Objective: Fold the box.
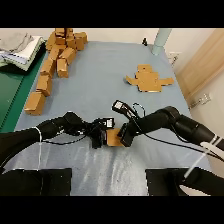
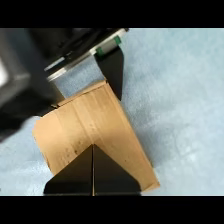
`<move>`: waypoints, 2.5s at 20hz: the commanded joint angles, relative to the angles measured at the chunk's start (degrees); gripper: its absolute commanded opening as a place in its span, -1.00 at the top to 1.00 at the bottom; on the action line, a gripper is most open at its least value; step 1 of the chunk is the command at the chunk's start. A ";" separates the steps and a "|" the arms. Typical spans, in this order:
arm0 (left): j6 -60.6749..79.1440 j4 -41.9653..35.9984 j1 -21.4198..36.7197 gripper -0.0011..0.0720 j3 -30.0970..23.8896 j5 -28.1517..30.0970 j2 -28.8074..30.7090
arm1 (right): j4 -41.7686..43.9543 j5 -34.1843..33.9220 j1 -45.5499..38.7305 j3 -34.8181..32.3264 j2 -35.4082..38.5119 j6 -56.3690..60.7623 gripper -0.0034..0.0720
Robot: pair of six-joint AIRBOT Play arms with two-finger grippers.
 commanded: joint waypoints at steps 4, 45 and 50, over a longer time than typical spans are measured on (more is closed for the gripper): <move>0.02 0.02 0.00 -0.37 0.00 0.02 0.04 | -9.70 13.70 9.55 -7.85 7.48 0.02 0.91; 0.02 0.02 0.00 -0.37 0.00 0.02 0.02 | -25.16 14.21 15.37 -11.63 9.42 -7.21 -0.50; 0.00 0.02 0.00 -0.37 0.00 0.00 0.02 | -39.67 16.41 20.09 -11.72 9.44 3.39 -0.49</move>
